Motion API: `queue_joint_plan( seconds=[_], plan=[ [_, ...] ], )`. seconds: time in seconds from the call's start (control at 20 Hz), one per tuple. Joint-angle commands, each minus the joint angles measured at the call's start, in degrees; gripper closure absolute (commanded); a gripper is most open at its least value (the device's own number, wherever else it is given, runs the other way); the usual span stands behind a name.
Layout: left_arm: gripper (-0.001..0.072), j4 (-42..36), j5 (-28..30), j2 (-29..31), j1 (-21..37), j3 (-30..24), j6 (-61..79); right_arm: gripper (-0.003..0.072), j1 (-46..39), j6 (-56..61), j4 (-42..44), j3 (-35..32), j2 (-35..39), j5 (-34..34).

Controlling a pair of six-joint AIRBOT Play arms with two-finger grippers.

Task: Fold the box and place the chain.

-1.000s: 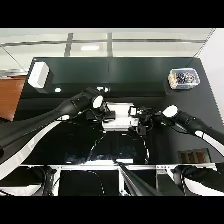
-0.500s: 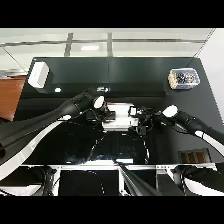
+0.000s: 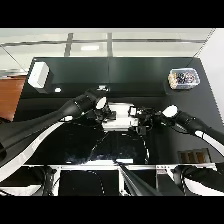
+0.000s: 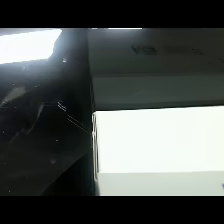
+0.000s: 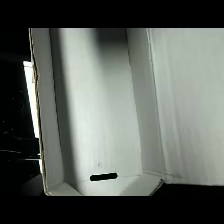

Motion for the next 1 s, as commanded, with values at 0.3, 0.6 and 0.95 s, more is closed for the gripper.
queue_joint_plan(
  seconds=[0.3, 0.6, 0.95],
  plan=[
    [0.0687, 0.26, -0.57, -0.22, -1.05, 0.07, 0.39, 0.0071, 0.17, 0.09, -0.17, -0.02, 0.04, -0.02],
    [0.0689, 0.52, -1.11, -0.22, -1.05, 0.07, 0.28, -0.0001, -1.18, 3.58, -9.20, -0.02, 6.47, 5.03],
    [0.0688, 0.46, -1.14, -0.22, -1.05, 0.07, 0.20, 0.0197, -1.36, 4.24, -10.69, -0.02, 9.75, 6.01]
  ],
)
